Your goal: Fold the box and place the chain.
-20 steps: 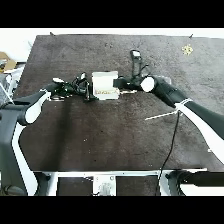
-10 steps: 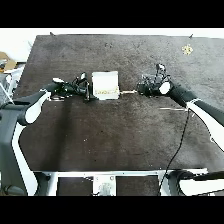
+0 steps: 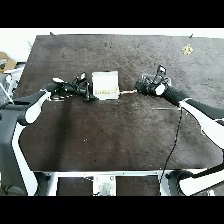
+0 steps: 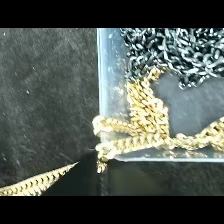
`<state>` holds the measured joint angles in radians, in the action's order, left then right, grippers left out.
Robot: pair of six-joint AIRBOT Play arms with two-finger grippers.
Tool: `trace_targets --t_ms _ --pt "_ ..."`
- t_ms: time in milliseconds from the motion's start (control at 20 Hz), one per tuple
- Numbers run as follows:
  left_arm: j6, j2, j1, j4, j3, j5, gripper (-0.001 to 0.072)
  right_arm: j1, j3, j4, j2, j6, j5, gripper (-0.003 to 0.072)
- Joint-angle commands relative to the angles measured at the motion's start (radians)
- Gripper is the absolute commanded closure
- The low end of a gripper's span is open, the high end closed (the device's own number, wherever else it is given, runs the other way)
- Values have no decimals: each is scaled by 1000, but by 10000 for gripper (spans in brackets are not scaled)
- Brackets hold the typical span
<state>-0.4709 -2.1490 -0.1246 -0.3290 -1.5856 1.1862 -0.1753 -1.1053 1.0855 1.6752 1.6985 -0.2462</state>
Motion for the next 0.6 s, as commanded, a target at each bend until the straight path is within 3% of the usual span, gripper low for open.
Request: trace_targets --t_ms 0,150,300,550 --pt "0 0 1 0 0 0 424 -14 -11 -2 6 -4 2 679" --pt "0 0 1 0 0 0 424 -44 -11 72 -62 -3 -86 680" --pt "0 0 1 0 0 0 424 -95 -11 115 -210 -4 -104 680" --pt "0 0 1 0 0 0 424 -258 -13 150 -442 -4 167 680"
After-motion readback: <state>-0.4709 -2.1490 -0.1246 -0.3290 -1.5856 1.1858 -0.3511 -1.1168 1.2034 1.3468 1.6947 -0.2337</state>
